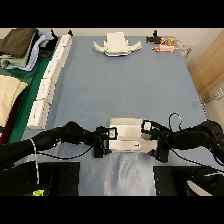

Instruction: Fold the box.

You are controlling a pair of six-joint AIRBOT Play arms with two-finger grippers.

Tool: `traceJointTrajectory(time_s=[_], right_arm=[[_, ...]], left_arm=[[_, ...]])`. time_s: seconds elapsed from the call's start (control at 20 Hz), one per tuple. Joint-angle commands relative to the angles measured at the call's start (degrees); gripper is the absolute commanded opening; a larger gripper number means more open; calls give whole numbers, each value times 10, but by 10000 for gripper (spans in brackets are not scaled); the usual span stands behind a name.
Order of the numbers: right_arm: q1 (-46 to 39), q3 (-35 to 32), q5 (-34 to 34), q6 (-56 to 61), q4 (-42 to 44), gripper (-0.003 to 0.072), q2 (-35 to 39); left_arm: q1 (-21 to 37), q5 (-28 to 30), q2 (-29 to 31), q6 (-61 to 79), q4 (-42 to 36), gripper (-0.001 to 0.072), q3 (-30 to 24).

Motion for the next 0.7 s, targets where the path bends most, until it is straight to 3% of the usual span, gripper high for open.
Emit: traceJointTrajectory(time_s=[0.0,0.25,0.3,0.35,0.4,0.45,0.55,0.65], right_arm=[[8,-17,85,-75,1,667,-26],[8,-17,108,-120,33,647,-64],[8,-17,112,-135,43,607,-70],[8,-17,112,-150,54,442,-75],[8,-17,112,-154,62,369,-77],[8,-17,112,-154,67,355,-78],[8,-17,112,-154,71,173,-78],[8,-17,112,-154,83,141,-79]], left_arm=[[0,0,0,0,0,524,0],[0,0,0,0,0,524,1],[0,0,0,0,0,524,0],[0,0,0,0,0,524,1],[0,0,0,0,0,524,0],[0,0,0,0,0,524,0],[0,0,0,0,0,524,0],[0,0,0,0,0,524,1]])
